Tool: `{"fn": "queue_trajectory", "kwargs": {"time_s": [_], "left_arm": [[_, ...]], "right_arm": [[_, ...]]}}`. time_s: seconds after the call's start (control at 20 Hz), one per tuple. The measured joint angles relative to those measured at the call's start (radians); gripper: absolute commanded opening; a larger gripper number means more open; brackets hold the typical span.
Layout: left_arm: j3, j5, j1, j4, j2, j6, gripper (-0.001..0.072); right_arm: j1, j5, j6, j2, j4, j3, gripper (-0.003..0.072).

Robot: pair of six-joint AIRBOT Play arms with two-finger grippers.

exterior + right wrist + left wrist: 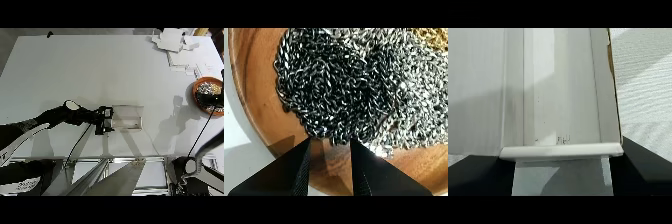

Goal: Fold the box and place the chain.

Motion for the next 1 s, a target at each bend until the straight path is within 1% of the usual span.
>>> {"fn": "queue_trajectory", "kwargs": {"time_s": [0.25, 0.6, 0.75, 1.0], "left_arm": [[0.0, 0.0, 0.0, 0.0, 0.0, 0.0, 0.0278], [0.0, 0.0, 0.0, 0.0, 0.0, 0.0, 0.0278], [0.0, 0.0, 0.0, 0.0, 0.0, 0.0, 0.0278], [0.0, 0.0, 0.0, 0.0, 0.0, 0.0, 0.0278]], "right_arm": [[0.0, -0.042, 0.0, -0.05, 0.006, 0.0, 0.0271], [0.0, -0.052, 0.005, -0.087, 0.026, 0.0, 0.0268], [0.0, -0.065, 0.006, -0.092, 0.032, 0.0, 0.0226], [0.0, -0.088, 0.007, -0.106, 0.036, 0.0, 0.0227]]}}
